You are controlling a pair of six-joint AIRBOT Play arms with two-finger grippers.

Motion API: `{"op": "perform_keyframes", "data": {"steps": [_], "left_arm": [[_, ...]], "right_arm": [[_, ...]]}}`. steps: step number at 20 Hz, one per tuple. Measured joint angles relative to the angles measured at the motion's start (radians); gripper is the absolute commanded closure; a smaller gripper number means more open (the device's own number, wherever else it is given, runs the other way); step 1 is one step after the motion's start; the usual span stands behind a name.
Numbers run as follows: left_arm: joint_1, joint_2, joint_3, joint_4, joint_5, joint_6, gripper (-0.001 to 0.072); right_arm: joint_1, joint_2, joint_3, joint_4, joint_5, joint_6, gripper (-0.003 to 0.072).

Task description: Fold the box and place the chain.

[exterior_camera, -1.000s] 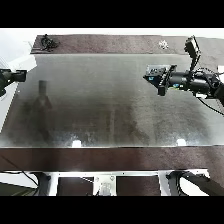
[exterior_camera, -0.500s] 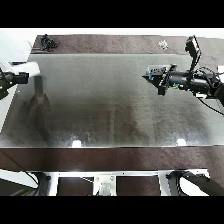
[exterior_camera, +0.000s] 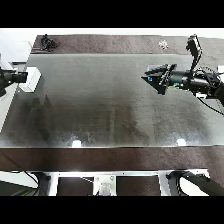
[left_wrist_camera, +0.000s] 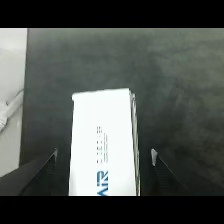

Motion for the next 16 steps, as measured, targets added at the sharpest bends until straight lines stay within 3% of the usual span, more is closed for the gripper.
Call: {"op": "perform_keyframes", "data": {"steps": [1,2,6,9,12,16], "left_arm": [[0.000,0.032,0.000,0.003,-0.023,-0.004,0.0389],[0.000,0.068,0.000,0.011,-0.056,-0.014,0.0694],[0.000,0.245,-0.010,0.044,-0.302,-0.057,0.0699],[0.000,0.440,-0.109,0.045,-0.365,-0.069,0.0698],[0.000,0.669,-0.301,0.014,-0.371,-0.058,0.0698],[0.000,0.951,-0.635,-0.106,-0.343,0.003,0.0698]], "right_arm": [[0.000,0.000,0.000,0.007,0.000,-0.001,0.0645],[0.000,0.000,0.000,0.020,0.000,-0.001,0.0681],[0.000,0.006,0.000,0.085,-0.013,0.004,0.0684],[0.000,0.058,-0.022,0.098,-0.075,0.027,0.0684],[0.000,0.169,-0.100,0.082,-0.181,0.040,0.0685],[0.000,0.381,-0.291,0.051,-0.360,0.047,0.0684]]}}
